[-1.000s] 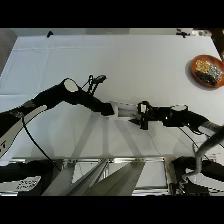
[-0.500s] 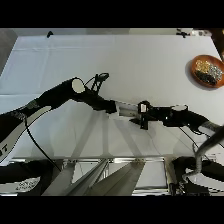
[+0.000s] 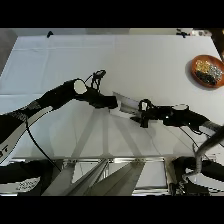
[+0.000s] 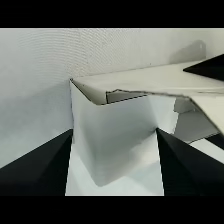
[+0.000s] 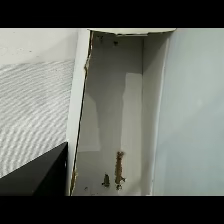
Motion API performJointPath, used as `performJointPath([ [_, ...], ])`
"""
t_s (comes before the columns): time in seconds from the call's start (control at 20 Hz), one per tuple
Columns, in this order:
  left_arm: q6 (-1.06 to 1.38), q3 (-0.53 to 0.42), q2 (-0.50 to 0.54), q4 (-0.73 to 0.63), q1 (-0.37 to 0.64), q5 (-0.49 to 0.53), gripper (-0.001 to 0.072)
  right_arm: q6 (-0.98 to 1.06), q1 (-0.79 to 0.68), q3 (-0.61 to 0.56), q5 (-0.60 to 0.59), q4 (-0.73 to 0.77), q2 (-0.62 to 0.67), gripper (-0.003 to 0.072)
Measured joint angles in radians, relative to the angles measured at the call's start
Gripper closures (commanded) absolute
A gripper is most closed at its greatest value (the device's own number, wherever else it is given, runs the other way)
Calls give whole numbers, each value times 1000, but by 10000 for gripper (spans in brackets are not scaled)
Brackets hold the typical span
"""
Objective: Fold the box and place the chain.
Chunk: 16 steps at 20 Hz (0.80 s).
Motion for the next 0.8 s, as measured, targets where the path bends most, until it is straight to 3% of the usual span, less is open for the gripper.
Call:
performJointPath([
  [0.15,-19,0,0,14,-7,25,163,-2,0,0,3,-3,0,273],
  [0.2,-17,0,0,22,-11,29,233,-2,0,0,4,-4,0,273],
  [0.25,-7,0,-1,23,-16,34,255,-3,0,0,6,-5,0,273],
  [0.8,100,2,2,49,-61,-117,255,-10,2,-1,30,-20,0,273],
])
